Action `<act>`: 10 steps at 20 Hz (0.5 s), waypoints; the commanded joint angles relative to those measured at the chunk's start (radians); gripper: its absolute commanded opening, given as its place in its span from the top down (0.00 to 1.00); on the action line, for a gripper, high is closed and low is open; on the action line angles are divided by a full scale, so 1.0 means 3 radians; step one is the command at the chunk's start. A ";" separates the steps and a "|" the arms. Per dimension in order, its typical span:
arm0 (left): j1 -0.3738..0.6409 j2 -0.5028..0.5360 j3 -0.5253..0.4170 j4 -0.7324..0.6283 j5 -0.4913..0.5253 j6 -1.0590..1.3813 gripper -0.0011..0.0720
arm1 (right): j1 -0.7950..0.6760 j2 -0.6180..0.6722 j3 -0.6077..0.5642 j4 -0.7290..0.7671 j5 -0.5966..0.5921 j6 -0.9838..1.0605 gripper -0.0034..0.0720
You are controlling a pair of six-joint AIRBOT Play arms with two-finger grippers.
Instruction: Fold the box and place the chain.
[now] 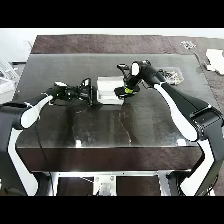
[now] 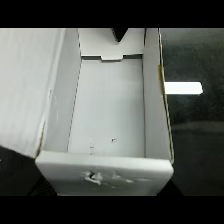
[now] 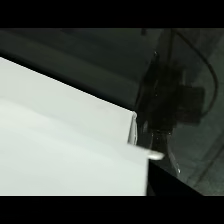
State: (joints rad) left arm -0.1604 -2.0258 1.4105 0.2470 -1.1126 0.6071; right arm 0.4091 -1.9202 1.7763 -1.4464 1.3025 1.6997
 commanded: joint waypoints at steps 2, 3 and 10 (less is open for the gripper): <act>0.0004 0.0000 0.0000 -0.0004 0.0004 0.0000 0.42 | 0.0053 -0.0029 0.0018 -0.0239 0.0079 0.0186 0.47; 0.0004 0.0000 0.0000 -0.0003 0.0004 0.0000 0.42 | 0.0057 -0.0029 0.0018 -0.0243 0.0076 0.0188 0.52; 0.0004 0.0000 0.0000 -0.0003 0.0004 0.0000 0.42 | 0.0131 -0.0118 0.0229 -0.0244 0.0031 0.0270 0.67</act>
State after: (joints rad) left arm -0.1596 -2.0258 1.4105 0.2436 -1.1107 0.6067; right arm 0.4377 -1.9419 1.8126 -1.5158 1.3209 1.7710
